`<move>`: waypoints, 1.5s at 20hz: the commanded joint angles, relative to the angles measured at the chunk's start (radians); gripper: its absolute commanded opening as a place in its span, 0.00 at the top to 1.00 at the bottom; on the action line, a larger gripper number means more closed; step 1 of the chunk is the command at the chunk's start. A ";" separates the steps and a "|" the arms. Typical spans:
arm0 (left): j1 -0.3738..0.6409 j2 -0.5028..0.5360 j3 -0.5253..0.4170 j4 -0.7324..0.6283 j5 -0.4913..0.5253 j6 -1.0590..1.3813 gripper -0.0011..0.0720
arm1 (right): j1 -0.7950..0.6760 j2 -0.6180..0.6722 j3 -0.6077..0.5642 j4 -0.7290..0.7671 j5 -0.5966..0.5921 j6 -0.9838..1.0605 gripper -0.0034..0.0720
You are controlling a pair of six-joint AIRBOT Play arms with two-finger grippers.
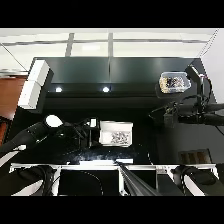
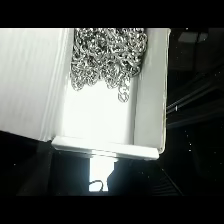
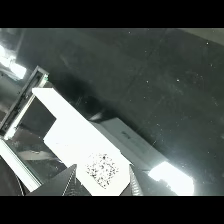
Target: Fold the box and place the chain.
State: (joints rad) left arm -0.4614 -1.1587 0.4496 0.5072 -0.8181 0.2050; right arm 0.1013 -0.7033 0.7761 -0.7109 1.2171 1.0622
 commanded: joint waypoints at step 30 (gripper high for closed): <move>-0.044 -0.017 0.007 0.015 0.006 0.017 0.60 | 0.238 -0.400 -0.010 -0.055 -0.367 -0.154 0.00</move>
State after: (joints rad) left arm -0.5049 -1.1751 0.4564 0.5220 -0.8139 0.2218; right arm 0.2886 -1.0035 0.7437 -0.7750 0.9604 0.9600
